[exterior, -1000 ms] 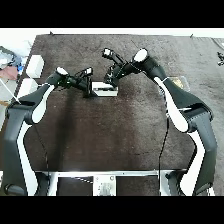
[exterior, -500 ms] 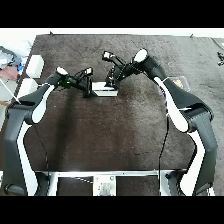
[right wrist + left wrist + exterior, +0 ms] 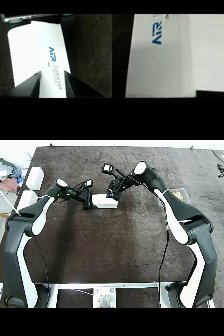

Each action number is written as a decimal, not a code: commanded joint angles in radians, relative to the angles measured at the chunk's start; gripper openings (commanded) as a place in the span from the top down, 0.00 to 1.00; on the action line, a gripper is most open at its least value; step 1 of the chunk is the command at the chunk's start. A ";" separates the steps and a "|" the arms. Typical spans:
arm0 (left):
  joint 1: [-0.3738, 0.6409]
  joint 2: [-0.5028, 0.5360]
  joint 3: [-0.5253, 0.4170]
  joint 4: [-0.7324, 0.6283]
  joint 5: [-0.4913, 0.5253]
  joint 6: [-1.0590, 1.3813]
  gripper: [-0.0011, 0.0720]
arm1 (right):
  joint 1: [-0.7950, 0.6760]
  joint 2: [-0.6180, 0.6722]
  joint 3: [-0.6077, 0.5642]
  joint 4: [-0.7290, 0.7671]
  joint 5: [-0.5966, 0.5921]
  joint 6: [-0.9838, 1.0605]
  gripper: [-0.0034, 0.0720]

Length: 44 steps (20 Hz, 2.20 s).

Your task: Fold the box and place the chain.

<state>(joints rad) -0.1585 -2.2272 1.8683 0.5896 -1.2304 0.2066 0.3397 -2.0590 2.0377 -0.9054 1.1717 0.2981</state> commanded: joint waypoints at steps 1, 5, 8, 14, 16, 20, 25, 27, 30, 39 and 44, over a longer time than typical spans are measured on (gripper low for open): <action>0.000 0.001 0.001 0.000 0.000 0.000 0.89 | -0.002 0.005 0.000 0.042 0.079 0.001 0.50; 0.000 0.001 0.001 0.000 0.001 0.000 0.89 | -0.007 0.007 0.000 0.077 0.120 0.000 0.50; 0.000 0.001 0.001 0.000 0.000 0.000 0.89 | -0.007 0.005 -0.009 0.060 0.051 -0.002 0.50; 0.000 0.001 0.001 0.000 0.001 0.000 0.89 | -0.006 -0.007 -0.010 0.082 0.076 -0.062 0.20; 0.000 0.001 0.001 0.000 0.001 0.000 0.89 | -0.001 -0.007 -0.010 0.078 0.078 -0.063 0.25; 0.000 0.001 0.001 0.000 0.001 0.000 0.89 | 0.002 -0.008 -0.030 0.067 0.049 -0.064 0.36; 0.000 0.001 0.001 0.000 0.001 0.000 0.89 | 0.008 -0.008 -0.045 0.053 -0.006 -0.074 0.36; 0.000 0.001 0.001 0.000 0.001 0.000 0.89 | 0.010 -0.008 -0.045 0.053 -0.040 -0.074 0.40; 0.000 0.001 0.001 0.000 0.001 0.000 0.89 | 0.010 -0.007 -0.045 0.053 -0.070 -0.074 0.53; 0.000 0.001 0.001 0.000 0.000 0.000 0.89 | 0.010 -0.003 -0.043 0.052 -0.056 -0.074 0.53; 0.000 0.001 0.001 0.000 0.000 0.000 0.89 | 0.010 -0.003 -0.043 0.053 -0.167 -0.075 0.53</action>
<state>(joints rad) -0.1570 -2.2272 1.8683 0.5880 -1.2263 0.2043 0.3496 -2.0613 1.9938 -0.8478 1.0752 0.2234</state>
